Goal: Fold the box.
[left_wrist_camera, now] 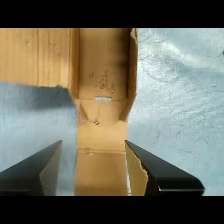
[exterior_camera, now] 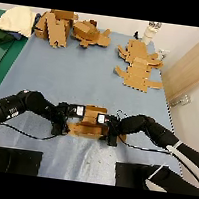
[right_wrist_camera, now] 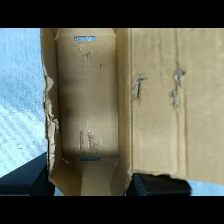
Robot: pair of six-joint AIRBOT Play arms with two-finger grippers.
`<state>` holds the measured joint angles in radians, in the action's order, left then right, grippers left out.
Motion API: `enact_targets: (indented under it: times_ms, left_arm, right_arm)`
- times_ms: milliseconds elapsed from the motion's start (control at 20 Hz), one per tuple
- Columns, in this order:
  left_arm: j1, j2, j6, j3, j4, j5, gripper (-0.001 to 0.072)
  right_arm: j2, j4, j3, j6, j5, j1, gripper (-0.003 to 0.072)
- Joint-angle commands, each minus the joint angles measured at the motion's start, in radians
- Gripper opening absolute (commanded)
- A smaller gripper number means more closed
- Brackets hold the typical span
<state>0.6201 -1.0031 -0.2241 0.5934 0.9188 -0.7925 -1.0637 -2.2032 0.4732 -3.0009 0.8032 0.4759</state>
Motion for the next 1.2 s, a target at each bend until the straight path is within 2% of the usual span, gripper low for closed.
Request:
enact_targets:
  times_ms: [0,50,100,200,250,350,400,450,500,550,600,650,700,850,1000,1050,1150]
  left_arm:
    - [-0.102,0.002,-0.035,-0.002,-0.017,-0.025,0.0459]
    - [-0.155,0.000,-0.076,-0.003,-0.016,-0.016,0.0211]
    - [-0.201,-0.002,-0.110,-0.006,-0.009,0.013,0.0043]
    - [-0.285,-0.009,-0.246,-0.004,-0.017,0.112,0.0034]
    - [-0.315,-0.009,-0.295,-0.001,-0.023,0.130,0.0034]
    - [-0.356,-0.012,-0.240,-0.006,-0.069,0.183,0.0033]
    - [-0.365,-0.011,-0.030,-0.021,-0.200,0.205,0.0033]
    - [-0.380,-0.011,0.226,-0.041,-0.423,0.178,0.0032]
    - [-0.407,-0.012,0.473,-0.068,-0.706,0.085,0.0032]
    - [-0.442,-0.014,0.638,-0.095,-0.895,-0.027,0.0032]
    - [-0.476,-0.017,0.740,-0.119,-0.973,-0.120,0.0032]
    - [-0.507,-0.026,0.786,-0.137,-0.953,-0.178,0.0033]
    - [-0.524,-0.039,0.785,-0.150,-0.887,-0.196,0.0034]
    - [-0.481,-0.077,0.785,-0.160,-0.552,-0.184,0.0036]
    - [-0.385,-0.071,0.785,-0.159,-0.530,-0.184,0.0036]
    - [-0.356,-0.071,0.785,-0.159,-0.529,-0.182,0.0103]
    - [-0.310,-0.071,0.785,-0.158,-0.529,-0.185,0.0642]
  right_arm:
    - [0.001,0.000,0.000,0.000,0.000,0.000,0.0524]
    - [0.001,0.000,0.000,0.000,0.000,0.000,0.0524]
    - [0.001,0.000,0.000,0.000,0.000,0.000,0.0523]
    - [0.001,0.000,0.000,0.000,-0.001,0.000,0.0524]
    - [0.001,0.000,0.000,0.000,-0.001,0.000,0.0524]
    - [0.000,0.000,0.000,0.000,-0.001,0.000,0.0524]
    - [-0.002,0.000,0.000,0.000,-0.001,0.000,0.0523]
    - [-0.003,0.000,0.000,0.000,0.000,0.000,0.0524]
    - [-0.003,0.000,0.000,0.000,0.000,0.000,0.0524]
    - [-0.003,0.000,0.000,0.000,0.002,0.000,0.0524]
    - [-0.003,0.000,0.000,0.000,0.003,0.000,0.0524]
    - [-0.003,0.000,0.000,0.000,0.002,0.000,0.0524]
    - [-0.003,0.000,0.000,0.000,0.002,0.000,0.0524]
    - [-0.003,0.000,0.000,0.000,0.002,0.000,0.0524]
    - [-0.003,0.000,0.000,0.000,0.002,0.000,0.0523]
    - [-0.003,0.000,0.000,0.000,0.002,0.000,0.0524]
    - [-0.003,0.000,0.000,0.000,0.002,0.000,0.0524]
